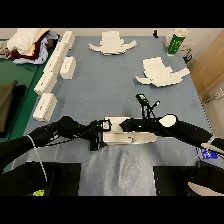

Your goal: Fold the box.

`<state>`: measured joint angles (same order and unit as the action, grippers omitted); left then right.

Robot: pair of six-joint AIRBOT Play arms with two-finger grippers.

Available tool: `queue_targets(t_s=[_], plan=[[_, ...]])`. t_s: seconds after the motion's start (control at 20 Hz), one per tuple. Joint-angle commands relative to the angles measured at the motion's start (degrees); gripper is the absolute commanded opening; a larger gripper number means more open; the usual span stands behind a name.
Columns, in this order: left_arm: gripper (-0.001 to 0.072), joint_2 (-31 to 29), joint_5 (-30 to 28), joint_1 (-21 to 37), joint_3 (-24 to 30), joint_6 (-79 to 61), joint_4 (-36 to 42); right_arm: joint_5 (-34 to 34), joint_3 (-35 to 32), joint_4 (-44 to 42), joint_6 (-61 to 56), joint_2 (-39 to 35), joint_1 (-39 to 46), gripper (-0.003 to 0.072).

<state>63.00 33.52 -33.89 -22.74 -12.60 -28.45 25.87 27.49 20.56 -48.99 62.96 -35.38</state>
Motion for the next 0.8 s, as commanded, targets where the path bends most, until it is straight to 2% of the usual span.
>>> queue_targets(t_s=[0.0,0.15,0.35,0.55,0.65,0.7,0.75], plan=[[0.0555,0.02,0.00,-0.04,-0.04,0.02,-0.02,0.57,1.20,0.92,0.61,-0.04,-0.07,0.0016],[0.0555,0.02,0.02,-0.04,-0.04,0.02,0.00,2.10,2.93,6.84,0.48,-2.78,0.09,0.0004],[0.0555,0.02,0.04,-0.04,-0.04,0.02,0.00,7.89,3.21,20.65,-5.57,-11.34,1.46,0.0002],[0.0555,0.02,0.04,-0.04,-0.04,0.02,0.00,24.33,3.17,35.26,-5.60,-19.67,1.44,0.0003],[0.0555,0.02,0.04,-0.04,-0.04,0.02,0.00,32.26,2.64,39.95,-4.44,-23.12,1.44,0.0003],[0.0555,0.02,0.04,-0.04,-0.04,0.00,0.00,35.30,2.36,41.35,-2.93,-24.57,1.44,0.0047],[0.0555,0.02,0.02,-0.04,-0.04,0.02,0.00,37.44,2.12,42.95,-1.75,-25.73,1.44,0.0204]])
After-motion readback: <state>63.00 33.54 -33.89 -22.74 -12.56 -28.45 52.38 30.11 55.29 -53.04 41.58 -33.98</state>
